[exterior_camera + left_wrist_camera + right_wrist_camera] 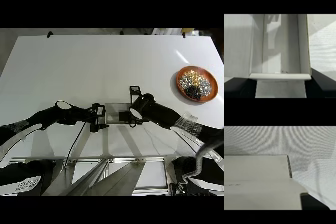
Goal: Fold the box and place the chain.
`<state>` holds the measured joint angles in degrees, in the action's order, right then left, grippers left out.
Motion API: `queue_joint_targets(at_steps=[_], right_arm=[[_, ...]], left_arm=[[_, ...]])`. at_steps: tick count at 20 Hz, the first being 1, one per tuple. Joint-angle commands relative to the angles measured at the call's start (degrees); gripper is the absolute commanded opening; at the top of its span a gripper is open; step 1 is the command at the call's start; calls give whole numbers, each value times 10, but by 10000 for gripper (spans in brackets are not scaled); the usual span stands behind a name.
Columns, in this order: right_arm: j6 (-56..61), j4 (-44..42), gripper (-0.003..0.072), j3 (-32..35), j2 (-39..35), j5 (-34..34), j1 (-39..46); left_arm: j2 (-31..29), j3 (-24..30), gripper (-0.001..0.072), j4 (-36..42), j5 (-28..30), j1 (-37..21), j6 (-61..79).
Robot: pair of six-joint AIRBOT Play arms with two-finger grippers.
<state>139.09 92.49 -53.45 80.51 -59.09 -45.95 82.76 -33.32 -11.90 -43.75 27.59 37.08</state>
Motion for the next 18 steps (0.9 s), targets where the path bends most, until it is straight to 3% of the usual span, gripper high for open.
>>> queue_joint_targets(at_steps=[1,8,10,15,18], right_arm=[[0,24,299,0,-3,-20,7],[0,33,286,0,-3,0,21],[0,20,208,0,-2,15,21],[-1,-1,196,0,22,13,21],[-1,0,95,0,22,5,21]], left_arm=[[0,0,253,-1,-2,0,0],[0,0,253,-1,-2,0,0],[0,0,253,-1,-2,0,0],[0,0,253,-1,-2,0,0],[0,0,253,-1,-2,0,-1]])
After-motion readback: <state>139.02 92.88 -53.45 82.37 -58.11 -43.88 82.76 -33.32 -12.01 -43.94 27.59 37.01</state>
